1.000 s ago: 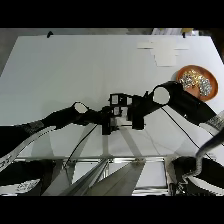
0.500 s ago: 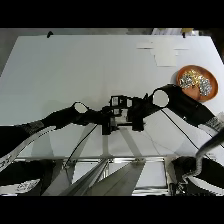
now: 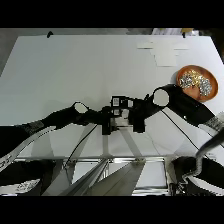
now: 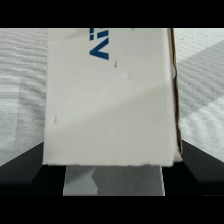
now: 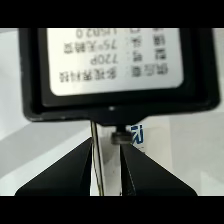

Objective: Fold the box and place the chain.

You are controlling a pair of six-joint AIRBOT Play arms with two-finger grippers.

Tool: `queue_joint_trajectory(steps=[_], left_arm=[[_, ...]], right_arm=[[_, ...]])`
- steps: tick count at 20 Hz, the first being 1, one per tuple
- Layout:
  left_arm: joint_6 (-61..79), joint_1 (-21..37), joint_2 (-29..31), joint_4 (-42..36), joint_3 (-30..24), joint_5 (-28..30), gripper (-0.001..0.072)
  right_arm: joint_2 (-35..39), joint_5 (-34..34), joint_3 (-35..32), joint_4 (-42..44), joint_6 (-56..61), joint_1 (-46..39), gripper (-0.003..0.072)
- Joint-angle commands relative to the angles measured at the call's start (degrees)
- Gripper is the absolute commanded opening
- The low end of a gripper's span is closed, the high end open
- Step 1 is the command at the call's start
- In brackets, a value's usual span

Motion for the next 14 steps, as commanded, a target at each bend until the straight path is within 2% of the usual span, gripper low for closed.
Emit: queue_joint_trajectory(steps=[1, 5, 8, 14], left_arm=[[-0.20, 0.07, 0.04, -0.13, -0.02, 0.02, 0.0101], [-0.22, 0.07, 0.04, -0.13, -0.02, 0.00, 0.0101], [-0.20, 0.07, 0.04, -0.13, -0.02, 0.02, 0.0101], [-0.22, 0.07, 0.04, -0.13, -0.02, 0.02, 0.0101]], right_arm=[[0.17, 0.76, 0.00, 0.70, -0.04, 0.04, 0.0206], [2.64, 0.55, 0.00, 1.07, -0.02, -0.02, 0.0192], [2.93, -0.09, -0.02, 0.76, 0.24, -0.02, 0.0020], [2.25, -3.48, -0.02, -0.04, 2.21, -0.02, 0.0019]])
